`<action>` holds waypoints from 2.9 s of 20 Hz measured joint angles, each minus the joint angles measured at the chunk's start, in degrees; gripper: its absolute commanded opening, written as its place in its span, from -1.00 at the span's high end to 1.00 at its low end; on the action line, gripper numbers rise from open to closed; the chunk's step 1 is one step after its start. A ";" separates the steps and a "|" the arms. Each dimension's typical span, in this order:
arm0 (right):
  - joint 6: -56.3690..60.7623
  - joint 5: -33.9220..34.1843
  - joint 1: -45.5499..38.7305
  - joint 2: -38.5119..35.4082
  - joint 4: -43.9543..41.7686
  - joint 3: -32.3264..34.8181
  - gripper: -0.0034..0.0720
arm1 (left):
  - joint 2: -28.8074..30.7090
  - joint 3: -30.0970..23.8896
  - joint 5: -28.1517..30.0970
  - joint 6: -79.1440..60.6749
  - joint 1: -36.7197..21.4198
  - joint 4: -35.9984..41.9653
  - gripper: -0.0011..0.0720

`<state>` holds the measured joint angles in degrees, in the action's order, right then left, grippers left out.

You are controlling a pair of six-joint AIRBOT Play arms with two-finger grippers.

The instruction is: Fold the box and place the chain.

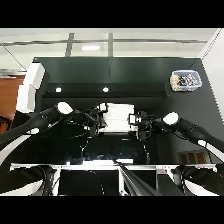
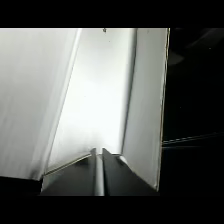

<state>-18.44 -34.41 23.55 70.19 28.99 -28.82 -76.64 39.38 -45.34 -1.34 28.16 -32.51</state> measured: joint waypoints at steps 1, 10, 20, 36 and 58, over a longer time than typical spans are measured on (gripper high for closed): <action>0.07 0.00 0.00 0.00 -0.04 0.00 -0.32 | 0.00 0.02 0.24 0.11 -0.02 0.00 0.06; 0.00 0.02 0.00 0.00 0.00 0.00 -0.32 | 6.60 2.99 -2.60 18.27 -7.10 -15.85 0.90; 0.20 0.00 0.00 0.00 -0.04 0.00 -0.32 | 3.15 -0.72 -20.52 65.61 -30.93 -19.34 0.91; 1.03 -0.13 0.00 0.00 -1.03 0.00 -0.32 | -8.04 1.03 -19.82 59.41 -19.93 0.26 0.90; 1.05 -0.22 0.00 0.02 -1.07 0.00 -0.32 | -8.11 9.88 -26.10 58.10 -14.19 2.89 -0.38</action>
<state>-17.39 -34.63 23.55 70.22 27.92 -28.82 -84.75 49.25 -71.44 56.75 13.98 -29.63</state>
